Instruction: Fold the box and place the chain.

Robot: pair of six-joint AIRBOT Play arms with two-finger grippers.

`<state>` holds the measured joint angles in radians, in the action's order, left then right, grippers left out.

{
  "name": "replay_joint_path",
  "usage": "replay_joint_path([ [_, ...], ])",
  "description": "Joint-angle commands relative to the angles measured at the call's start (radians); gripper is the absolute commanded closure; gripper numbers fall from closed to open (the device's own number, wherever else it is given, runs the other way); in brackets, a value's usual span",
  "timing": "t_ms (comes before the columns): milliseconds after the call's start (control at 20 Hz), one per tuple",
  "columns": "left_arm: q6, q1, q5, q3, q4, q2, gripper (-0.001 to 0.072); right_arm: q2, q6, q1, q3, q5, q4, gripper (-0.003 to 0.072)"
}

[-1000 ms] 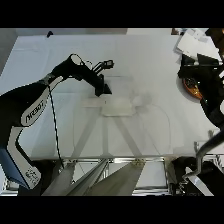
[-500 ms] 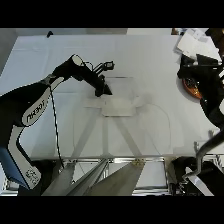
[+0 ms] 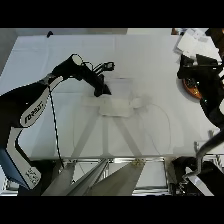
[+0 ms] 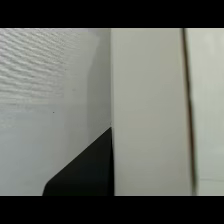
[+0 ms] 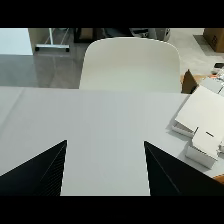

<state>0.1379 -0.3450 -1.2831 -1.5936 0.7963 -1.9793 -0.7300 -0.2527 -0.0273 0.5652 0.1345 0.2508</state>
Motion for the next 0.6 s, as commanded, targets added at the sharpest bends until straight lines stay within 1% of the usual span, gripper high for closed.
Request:
replay_joint_path([
  [0,-0.034,0.000,0.019,-0.001,-0.020,0.024,0.0706,-0.001,0.000,0.000,0.001,0.000,0.000,0.0156],
  [150,-0.034,0.000,0.026,-0.001,-0.037,0.024,0.0707,-0.001,0.000,0.000,0.001,0.000,0.000,0.0156],
  [300,-0.043,-0.003,0.071,-0.001,-0.078,0.024,0.0707,-0.001,0.000,0.000,0.001,0.000,0.000,0.0156],
  [400,-0.050,-0.013,0.101,-0.001,-0.078,0.024,0.0707,-0.001,0.000,0.000,0.001,0.000,0.000,0.0156],
  [550,-0.064,-0.032,0.107,-0.001,-0.077,0.024,0.0707,-0.001,0.000,0.000,0.001,0.000,0.000,0.0156],
])
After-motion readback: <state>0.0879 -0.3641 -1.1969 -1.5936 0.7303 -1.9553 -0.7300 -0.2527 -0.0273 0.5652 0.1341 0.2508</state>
